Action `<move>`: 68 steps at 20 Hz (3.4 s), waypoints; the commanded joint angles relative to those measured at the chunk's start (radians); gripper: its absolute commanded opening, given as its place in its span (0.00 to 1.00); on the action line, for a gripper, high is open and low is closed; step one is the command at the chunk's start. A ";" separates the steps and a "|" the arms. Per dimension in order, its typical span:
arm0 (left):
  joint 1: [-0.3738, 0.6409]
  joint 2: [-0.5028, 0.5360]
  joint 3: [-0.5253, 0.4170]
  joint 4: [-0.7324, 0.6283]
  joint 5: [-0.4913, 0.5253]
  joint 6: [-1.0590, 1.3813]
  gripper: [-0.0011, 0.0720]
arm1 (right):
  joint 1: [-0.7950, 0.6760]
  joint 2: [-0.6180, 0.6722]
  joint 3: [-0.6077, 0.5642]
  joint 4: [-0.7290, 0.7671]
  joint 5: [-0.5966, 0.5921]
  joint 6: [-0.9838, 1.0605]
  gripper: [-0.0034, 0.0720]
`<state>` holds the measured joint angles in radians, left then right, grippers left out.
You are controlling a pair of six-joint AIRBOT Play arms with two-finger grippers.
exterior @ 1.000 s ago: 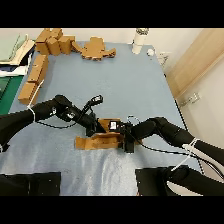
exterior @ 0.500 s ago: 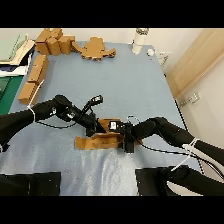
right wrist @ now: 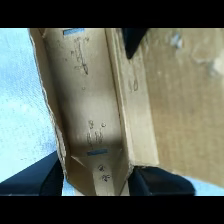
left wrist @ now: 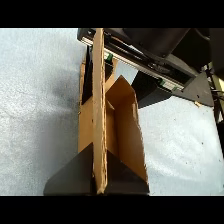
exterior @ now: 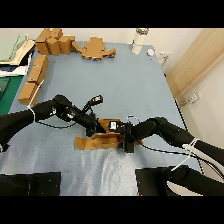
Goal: Fold the box.
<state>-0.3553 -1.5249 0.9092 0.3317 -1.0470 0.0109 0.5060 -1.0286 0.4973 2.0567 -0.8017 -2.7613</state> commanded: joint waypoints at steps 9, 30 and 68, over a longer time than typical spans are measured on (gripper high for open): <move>0.000 0.000 0.000 -0.047 0.018 0.000 0.03 | 0.001 0.000 0.000 0.000 -0.001 0.001 0.64; 0.146 0.273 -0.008 0.322 -0.352 -0.852 0.03 | 0.001 0.000 0.000 0.000 0.000 0.001 0.64; 0.172 0.346 -0.052 0.410 -0.049 -0.404 0.03 | 0.001 0.000 0.000 -0.003 0.000 0.001 0.64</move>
<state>-0.2123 -1.2911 0.8970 0.6014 -1.0824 -0.5098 0.5064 -1.0286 0.4976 2.0537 -0.8024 -2.7609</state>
